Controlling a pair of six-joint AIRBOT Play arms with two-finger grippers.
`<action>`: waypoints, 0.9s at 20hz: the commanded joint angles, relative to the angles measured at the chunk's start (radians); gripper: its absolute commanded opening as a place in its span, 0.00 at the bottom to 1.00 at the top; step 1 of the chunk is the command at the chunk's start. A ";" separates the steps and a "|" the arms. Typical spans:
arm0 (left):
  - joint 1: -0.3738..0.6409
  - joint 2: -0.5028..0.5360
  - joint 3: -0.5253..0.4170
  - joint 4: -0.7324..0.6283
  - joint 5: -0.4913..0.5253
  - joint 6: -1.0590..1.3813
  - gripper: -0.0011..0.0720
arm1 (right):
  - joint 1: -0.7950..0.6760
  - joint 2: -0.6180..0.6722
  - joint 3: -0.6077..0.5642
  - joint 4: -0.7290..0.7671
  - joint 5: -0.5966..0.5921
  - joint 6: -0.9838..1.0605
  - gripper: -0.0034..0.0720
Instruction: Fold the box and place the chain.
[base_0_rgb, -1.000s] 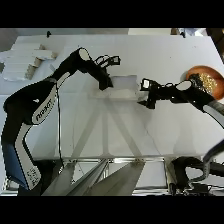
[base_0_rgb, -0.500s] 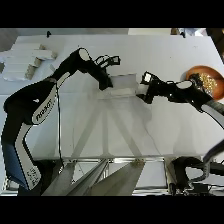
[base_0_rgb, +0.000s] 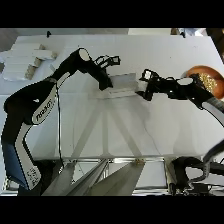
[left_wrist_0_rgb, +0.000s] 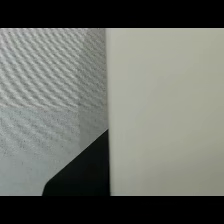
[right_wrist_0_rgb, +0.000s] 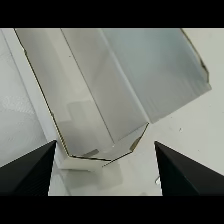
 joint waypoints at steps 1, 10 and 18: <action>0.000 0.001 0.000 -0.001 0.000 0.000 0.04 | 0.000 -0.041 0.034 0.000 0.071 -0.014 0.96; 0.000 0.001 0.000 -0.001 0.000 0.000 0.04 | -0.048 -0.117 0.127 -0.021 0.122 0.020 0.96; 0.000 0.001 0.000 -0.001 0.000 0.000 0.04 | -0.081 -0.172 0.169 -0.026 0.232 0.019 0.96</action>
